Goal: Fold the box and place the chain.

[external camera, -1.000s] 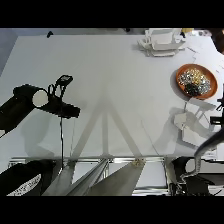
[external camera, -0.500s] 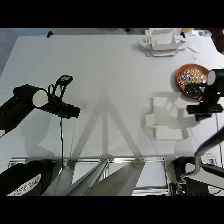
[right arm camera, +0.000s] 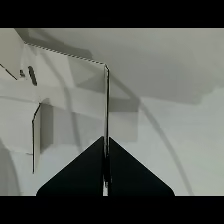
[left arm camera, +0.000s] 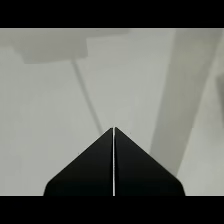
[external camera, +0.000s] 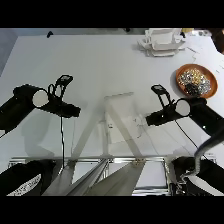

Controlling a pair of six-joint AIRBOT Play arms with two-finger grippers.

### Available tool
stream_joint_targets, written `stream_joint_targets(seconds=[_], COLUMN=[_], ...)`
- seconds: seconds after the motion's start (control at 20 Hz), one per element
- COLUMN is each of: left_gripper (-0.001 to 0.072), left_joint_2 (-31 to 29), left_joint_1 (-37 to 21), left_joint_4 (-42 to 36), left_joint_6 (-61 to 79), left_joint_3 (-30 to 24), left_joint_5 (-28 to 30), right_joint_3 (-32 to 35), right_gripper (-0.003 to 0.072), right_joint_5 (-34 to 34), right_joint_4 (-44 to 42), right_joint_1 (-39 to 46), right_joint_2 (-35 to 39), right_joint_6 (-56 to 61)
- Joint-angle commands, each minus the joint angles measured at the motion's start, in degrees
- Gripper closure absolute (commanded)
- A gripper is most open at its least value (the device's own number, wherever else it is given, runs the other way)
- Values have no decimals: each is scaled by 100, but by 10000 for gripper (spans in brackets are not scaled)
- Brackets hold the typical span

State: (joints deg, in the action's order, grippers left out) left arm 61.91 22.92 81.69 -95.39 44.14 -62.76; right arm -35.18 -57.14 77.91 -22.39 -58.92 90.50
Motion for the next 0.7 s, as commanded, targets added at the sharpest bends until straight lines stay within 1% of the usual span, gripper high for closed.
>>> stream_joint_targets(seconds=[0.0,0.05,0.1,0.15,0.2,0.25,0.3,0.35,0.4,0.45,0.55,0.65], left_gripper=[700,699,643,491,413,384,287,272,272,272,257,171], left_joint_2=[4,4,9,9,11,11,11,17,68,175,529,1058], left_joint_1=[4,4,4,2,-13,-31,-55,-101,-131,-162,-160,-160], left_joint_4=[0,-7,-17,-87,-424,-1043,-1882,-2804,-3567,-4017,-4242,-4242], left_joint_6=[2,9,214,702,1355,2085,2776,3501,4218,4715,5128,5351], left_joint_3=[-2,-2,-2,-2,-2,0,7,24,81,162,330,474], left_joint_5=[479,546,595,702,872,1119,1399,1657,1722,1681,1462,973], right_joint_3=[195,195,195,195,195,195,195,195,195,195,195,195], right_gripper=[670,670,670,670,670,670,670,670,670,670,670,670], right_joint_5=[590,592,590,588,586,584,575,573,570,570,546,531], right_joint_4=[92,98,109,114,114,109,105,94,92,92,92,92], right_joint_1=[-540,-538,-538,-538,-538,-540,-540,-540,-540,-540,-540,-540], right_joint_2=[94,94,94,94,94,94,94,94,94,94,94,94], right_joint_6=[424,422,422,422,422,422,422,422,420,420,420,420])
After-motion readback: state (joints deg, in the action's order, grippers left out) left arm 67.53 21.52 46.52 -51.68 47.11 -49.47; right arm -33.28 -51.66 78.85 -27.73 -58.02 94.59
